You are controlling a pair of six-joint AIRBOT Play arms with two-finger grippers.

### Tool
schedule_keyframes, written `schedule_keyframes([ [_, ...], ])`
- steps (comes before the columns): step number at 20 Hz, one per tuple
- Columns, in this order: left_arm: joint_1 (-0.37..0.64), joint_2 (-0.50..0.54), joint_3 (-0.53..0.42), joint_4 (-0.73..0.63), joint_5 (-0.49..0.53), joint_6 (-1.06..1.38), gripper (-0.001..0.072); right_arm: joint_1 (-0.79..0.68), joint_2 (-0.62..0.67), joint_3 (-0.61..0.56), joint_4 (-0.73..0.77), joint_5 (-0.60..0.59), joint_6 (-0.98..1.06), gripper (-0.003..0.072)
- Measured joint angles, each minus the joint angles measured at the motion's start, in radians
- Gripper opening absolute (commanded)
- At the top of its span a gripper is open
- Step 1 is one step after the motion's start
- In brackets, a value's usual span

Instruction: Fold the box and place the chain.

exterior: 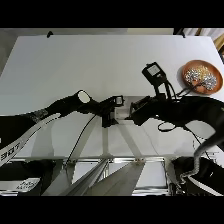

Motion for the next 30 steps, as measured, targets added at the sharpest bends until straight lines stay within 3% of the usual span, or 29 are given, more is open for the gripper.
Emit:
schedule_keyframes([
  [8, 0.000, 0.000, 0.000, 0.000, 0.000, 0.000, 0.0154, 0.000, -0.175, -0.065, -0.018, -0.058, 0.086, 0.0015],
  [9, 0.000, 0.000, 0.000, 0.000, 0.000, 0.000, 0.0154, 0.000, -0.191, -0.068, -0.018, -0.060, 0.091, 0.0060],
  [10, 0.000, 0.000, 0.000, 0.000, 0.000, 0.000, 0.0154, 0.000, -0.208, -0.069, -0.014, -0.066, 0.093, 0.0171],
  [11, 0.000, 0.000, 0.000, 0.000, 0.000, 0.000, 0.0154, 0.000, -0.223, -0.070, -0.008, -0.067, 0.094, 0.0204],
  [16, 0.000, 0.000, 0.000, 0.000, 0.000, 0.000, 0.0154, 0.000, -0.250, -0.071, 0.014, -0.079, 0.098, 0.0203],
  [20, 0.000, 0.000, 0.000, 0.000, 0.000, 0.000, 0.0154, -0.033, -0.162, -0.071, 0.014, -0.023, 0.100, 0.0199],
  [26, 0.000, 0.000, 0.000, 0.000, 0.000, 0.000, 0.0154, -0.277, -0.016, -0.071, -0.071, 0.102, 0.096, 0.0216],
  [29, 0.000, 0.000, 0.000, 0.000, 0.000, 0.000, 0.0154, -0.475, -0.051, -0.069, -0.101, 0.103, 0.041, 0.0240],
  [30, 0.000, 0.000, 0.000, 0.000, 0.000, 0.000, 0.0154, -0.541, -0.085, -0.064, -0.107, 0.103, 0.017, 0.0306],
])
